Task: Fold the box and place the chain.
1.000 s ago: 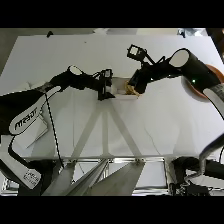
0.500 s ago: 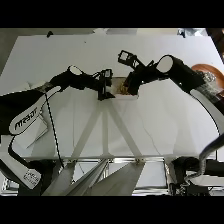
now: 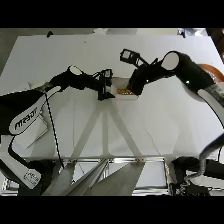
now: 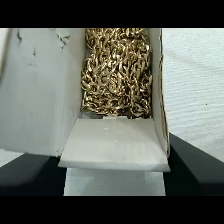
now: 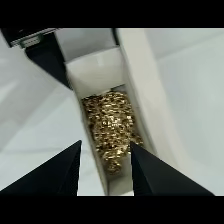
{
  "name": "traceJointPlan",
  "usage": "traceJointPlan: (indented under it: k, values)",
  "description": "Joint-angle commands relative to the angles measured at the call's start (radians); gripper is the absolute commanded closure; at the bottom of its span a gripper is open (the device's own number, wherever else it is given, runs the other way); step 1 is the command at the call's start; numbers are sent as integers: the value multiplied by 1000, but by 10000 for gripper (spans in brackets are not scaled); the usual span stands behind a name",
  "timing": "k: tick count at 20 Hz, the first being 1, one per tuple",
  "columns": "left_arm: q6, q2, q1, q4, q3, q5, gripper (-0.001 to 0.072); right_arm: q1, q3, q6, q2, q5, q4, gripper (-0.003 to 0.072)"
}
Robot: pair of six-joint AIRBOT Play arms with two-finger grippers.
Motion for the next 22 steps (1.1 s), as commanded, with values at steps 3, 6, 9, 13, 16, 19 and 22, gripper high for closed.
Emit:
traceJointPlan:
  k: [3, 6, 9, 13, 16, 19, 22]
  values:
    - [0, 0, 0, 0, 0, 0, 288, -107, 109, 72, -29, -120, 64, 351]
    - [0, 0, 0, 0, 0, 0, 288, -143, 142, 121, -128, -231, 151, 351]
    - [0, 0, 0, 0, 0, 0, 288, -136, 166, 97, -235, -174, 194, 349]
    - [0, 0, 0, 0, 0, 0, 288, -114, 166, -16, -288, -65, 266, 351]
    - [0, 0, 0, 0, 0, 0, 288, -114, 166, -51, -288, 42, 304, 351]
    - [0, 0, 0, 0, 0, 0, 288, -114, 166, -85, -287, 123, 307, 351]
    - [0, 0, 0, 0, 0, 0, 288, -109, 166, -208, -273, 161, 304, 349]
